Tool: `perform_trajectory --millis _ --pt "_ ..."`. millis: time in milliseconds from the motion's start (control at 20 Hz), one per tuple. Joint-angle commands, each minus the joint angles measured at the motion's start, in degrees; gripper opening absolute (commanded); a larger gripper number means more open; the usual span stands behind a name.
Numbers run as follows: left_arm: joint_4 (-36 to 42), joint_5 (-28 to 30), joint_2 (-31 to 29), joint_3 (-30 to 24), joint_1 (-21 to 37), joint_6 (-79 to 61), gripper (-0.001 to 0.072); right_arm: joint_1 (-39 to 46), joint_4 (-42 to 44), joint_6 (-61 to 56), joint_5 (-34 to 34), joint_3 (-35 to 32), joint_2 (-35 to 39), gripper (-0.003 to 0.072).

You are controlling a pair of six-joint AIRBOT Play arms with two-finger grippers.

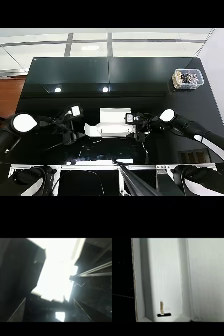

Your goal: Fold the box and place the chain.

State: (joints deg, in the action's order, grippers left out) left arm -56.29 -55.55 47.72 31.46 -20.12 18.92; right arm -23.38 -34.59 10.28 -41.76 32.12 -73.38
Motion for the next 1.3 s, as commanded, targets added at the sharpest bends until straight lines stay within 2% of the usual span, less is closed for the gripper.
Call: perform_trajectory --millis 0,150,350,550,850,900,1050,1250 --pt "0.79 2.54 4.59 1.36 -5.51 -5.84 0.0711 0.04 0.02 0.00 0.00 0.00 0.02 0.0411" --pt "0.63 13.20 8.68 1.66 -9.64 -5.66 0.0711 0.04 0.00 0.00 0.00 0.00 0.02 0.0412" --pt "-2.12 10.99 14.12 3.93 -10.16 -5.66 0.0689 0.04 0.00 0.00 0.00 0.02 0.02 0.0412" --pt "0.81 10.58 17.33 5.33 -10.16 -5.73 0.0676 0.04 0.00 0.00 0.00 0.00 0.02 0.0411" --pt "0.85 10.84 18.40 5.33 -11.89 -6.01 0.0257 0.04 0.02 0.00 0.00 0.00 0.02 0.0411" --pt "0.87 11.10 18.40 5.33 -12.33 -6.12 0.0218 0.04 0.00 0.00 0.00 0.02 0.02 0.0411" --pt "1.01 12.57 18.40 5.33 -13.42 -6.10 0.0218 0.04 0.00 0.00 0.00 0.00 0.02 0.0411" --pt "7.61 14.93 18.47 5.31 -13.70 -5.64 0.0218 0.04 0.00 0.00 0.00 0.00 0.02 0.0412"
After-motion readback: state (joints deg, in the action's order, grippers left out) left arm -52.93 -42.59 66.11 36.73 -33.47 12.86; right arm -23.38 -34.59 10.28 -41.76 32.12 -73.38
